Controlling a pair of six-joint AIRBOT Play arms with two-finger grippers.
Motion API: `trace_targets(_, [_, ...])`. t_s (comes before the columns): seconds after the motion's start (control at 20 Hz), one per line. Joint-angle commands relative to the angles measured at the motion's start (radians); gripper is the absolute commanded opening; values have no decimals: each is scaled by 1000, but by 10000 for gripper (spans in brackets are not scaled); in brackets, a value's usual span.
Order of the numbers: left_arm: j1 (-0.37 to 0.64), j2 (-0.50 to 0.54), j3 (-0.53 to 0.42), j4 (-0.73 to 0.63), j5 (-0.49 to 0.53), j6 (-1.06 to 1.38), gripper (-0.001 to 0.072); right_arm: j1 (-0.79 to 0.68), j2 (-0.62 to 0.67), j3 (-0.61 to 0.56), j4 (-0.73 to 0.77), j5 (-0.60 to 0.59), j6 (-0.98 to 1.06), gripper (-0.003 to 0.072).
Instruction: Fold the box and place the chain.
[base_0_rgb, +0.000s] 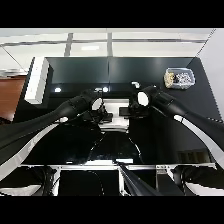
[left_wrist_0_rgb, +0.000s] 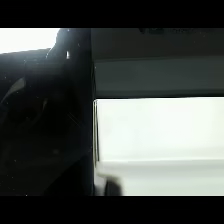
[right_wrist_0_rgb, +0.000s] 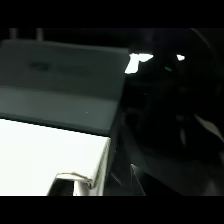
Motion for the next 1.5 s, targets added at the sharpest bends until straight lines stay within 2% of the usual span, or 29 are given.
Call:
trace_targets(0.0, [1, 0, 0, 1, -1, 2, 24, 31, -37, 42, -82, 103, 92, 350])
trace_targets(0.05, [1, 0, 0, 1, -1, 2, 24, 39, -50, 45, -80, 108, 94, 350])
trace_targets(0.15, [1, 0, 0, 1, -2, 2, 25, 60, -60, 46, -80, 90, 94, 221])
trace_targets(0.7, [1, 0, 0, 1, -1, 2, 24, 64, -76, 45, -68, 60, 101, 221])
trace_targets(0.75, [1, 0, 0, 1, -1, 2, 24, 64, -77, 45, -61, 60, 100, 93])
trace_targets(0.8, [1, 0, 0, 1, -1, 2, 24, 64, -78, 45, -61, 60, 101, 13])
trace_targets(1.0, [1, 0, 0, 1, -1, 2, 24, 65, -82, 45, -53, 56, 101, 17])
trace_targets(1.1, [1, 0, 0, 1, -1, 2, 25, 64, -82, 45, -39, 53, 101, 196])
trace_targets(1.2, [1, 0, 0, 1, -1, 2, 25, 66, -83, 45, -34, 45, 100, 192])
trace_targets(1.25, [1, 0, 0, 1, -2, 2, 24, 65, -84, 45, -27, 44, 100, 133])
trace_targets(1.3, [1, 0, 0, 1, -2, 2, 24, 65, -86, 45, -24, 44, 100, 114])
trace_targets(1.45, [1, 0, 0, 1, -2, 2, 25, 65, -87, 45, -17, 32, 100, 114])
